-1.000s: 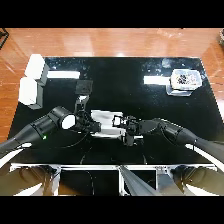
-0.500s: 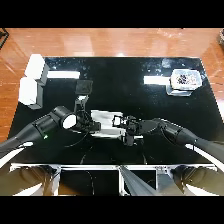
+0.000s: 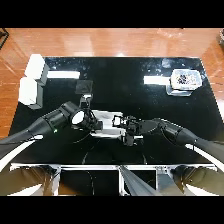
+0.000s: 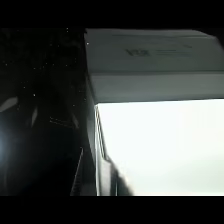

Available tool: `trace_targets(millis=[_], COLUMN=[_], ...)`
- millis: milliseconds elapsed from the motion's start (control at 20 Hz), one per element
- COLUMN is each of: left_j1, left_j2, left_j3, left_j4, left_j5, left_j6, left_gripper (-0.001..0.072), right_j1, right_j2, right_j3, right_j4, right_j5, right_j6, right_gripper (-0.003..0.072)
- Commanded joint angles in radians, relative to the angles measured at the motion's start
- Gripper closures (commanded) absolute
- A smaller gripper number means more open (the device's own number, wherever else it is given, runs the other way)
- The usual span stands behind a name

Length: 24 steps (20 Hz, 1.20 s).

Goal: Fold the box and place the chain.

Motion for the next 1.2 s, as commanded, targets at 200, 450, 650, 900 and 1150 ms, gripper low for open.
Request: trace_targets(millis=[200, 450, 650, 900, 1150], left_j1=[-0.003, -0.003, -0.003, -0.003, -0.003], left_j2=[-0.024, -0.033, -0.043, -0.044, -0.059], left_j3=[0.006, 0.006, 0.006, 0.006, 0.006], left_j4=[0.017, 0.017, 0.013, 0.016, 0.013], left_j5=[-0.006, 0.004, 0.004, 0.005, 0.005], left_j6=[-0.007, -0.008, -0.008, -0.008, -0.008], left_gripper=[0.0398, 0.0398, 0.0398, 0.0399, 0.0398], right_j1=[0.001, 0.001, 0.001, 0.001, 0.001], right_j2=[0.000, 0.000, 0.000, 0.000, 0.000], right_j3=[0.000, 0.000, 0.000, 0.000, 0.000], right_j4=[0.000, 0.000, 0.000, 0.000, 0.000], right_j5=[0.000, 0.000, 0.000, 0.000, 0.000], right_j6=[0.000, 0.000, 0.000, 0.000, 0.000], right_gripper=[0.0666, 0.0666, 0.0666, 0.0666, 0.0666])
